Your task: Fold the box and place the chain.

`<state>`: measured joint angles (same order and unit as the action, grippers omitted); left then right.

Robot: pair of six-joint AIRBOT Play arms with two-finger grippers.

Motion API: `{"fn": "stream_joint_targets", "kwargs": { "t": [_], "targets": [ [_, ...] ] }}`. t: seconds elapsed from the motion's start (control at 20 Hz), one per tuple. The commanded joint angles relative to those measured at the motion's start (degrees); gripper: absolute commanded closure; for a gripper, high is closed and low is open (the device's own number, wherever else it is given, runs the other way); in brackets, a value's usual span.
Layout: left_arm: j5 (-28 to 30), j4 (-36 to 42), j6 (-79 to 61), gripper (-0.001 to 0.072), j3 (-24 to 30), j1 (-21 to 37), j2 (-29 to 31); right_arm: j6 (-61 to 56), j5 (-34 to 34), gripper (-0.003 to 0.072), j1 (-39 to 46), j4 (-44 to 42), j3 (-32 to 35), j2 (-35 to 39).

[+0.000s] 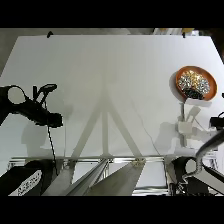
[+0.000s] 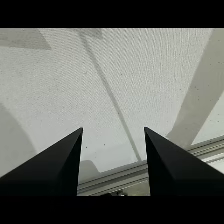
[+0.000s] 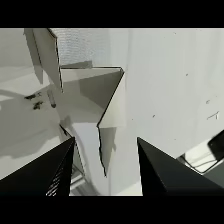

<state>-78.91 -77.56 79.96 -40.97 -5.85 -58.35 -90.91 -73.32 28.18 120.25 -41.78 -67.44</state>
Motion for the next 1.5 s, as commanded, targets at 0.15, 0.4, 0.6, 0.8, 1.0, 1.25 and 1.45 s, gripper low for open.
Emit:
{"fn": "stream_joint_targets", "kwargs": {
  "t": [0.15,0.4,0.6,0.8,1.0,1.25,1.45],
  "targets": [
    [0.0,0.0,0.0,0.0276,0.0,0.0,0.0,-3.5,-0.4,0.0619,0.7,0.7,0.0,-8.3],
    [0.0,0.0,0.0,0.0276,0.0,0.0,0.0,0.6,-2.2,0.0675,-6.9,-3.2,0.0,-0.6],
    [0.0,0.0,0.0,0.0276,0.0,0.0,0.0,5.1,-1.4,0.0676,-15.4,-17.0,0.0,11.7],
    [0.0,0.0,0.0,0.0276,0.0,0.0,0.0,5.7,1.4,0.0676,-23.1,-30.4,3.3,23.0],
    [1.7,0.0,-1.4,0.0276,0.0,0.0,0.0,5.3,2.7,0.0676,-30.8,-39.1,9.1,29.4],
    [13.6,2.3,-3.5,0.0277,0.0,0.0,0.0,2.4,3.0,0.0675,-38.4,-39.7,10.3,30.0],
    [19.5,17.0,-18.0,0.0279,0.0,0.0,-0.1,0.7,3.8,0.0675,-41.7,-40.0,10.3,29.9]
  ]
}}
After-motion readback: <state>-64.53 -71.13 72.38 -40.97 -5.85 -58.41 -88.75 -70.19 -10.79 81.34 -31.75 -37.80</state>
